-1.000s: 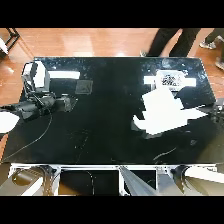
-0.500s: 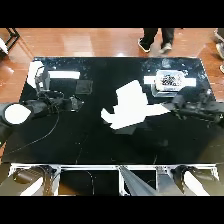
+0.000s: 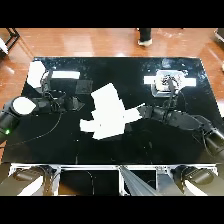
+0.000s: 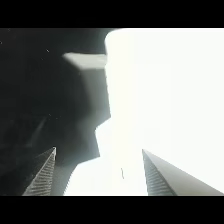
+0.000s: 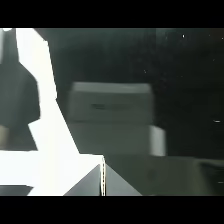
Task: Fold the box and place the chain.
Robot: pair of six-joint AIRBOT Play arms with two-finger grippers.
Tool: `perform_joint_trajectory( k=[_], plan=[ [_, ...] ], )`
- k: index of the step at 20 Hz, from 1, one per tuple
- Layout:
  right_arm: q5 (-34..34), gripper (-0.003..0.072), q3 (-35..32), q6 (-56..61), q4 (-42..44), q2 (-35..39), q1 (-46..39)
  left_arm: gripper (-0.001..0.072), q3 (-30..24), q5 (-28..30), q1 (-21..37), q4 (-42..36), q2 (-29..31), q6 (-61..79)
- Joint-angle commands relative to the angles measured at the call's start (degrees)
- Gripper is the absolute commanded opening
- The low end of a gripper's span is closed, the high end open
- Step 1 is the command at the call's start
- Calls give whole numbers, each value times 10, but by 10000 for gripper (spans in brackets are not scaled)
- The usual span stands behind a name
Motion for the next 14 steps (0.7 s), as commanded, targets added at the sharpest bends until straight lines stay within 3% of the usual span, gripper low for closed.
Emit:
perform_joint_trajectory(
  k=[1, 5, 8, 14],
  plan=[
    [-17, 18, 0, -48, -86, 1, 21, 631, -6, -62, 43, -103, -3, 130],
    [33, 18, 0, -110, -86, 1, 55, 632, -63, -87, 97, -251, -5, 319],
    [54, 18, -3, -114, -85, 1, 71, 632, -105, -142, 101, -267, -37, 346],
    [50, 18, -3, -113, -69, 1, 71, 632, -111, -130, 76, -335, -144, 446]
  ],
)
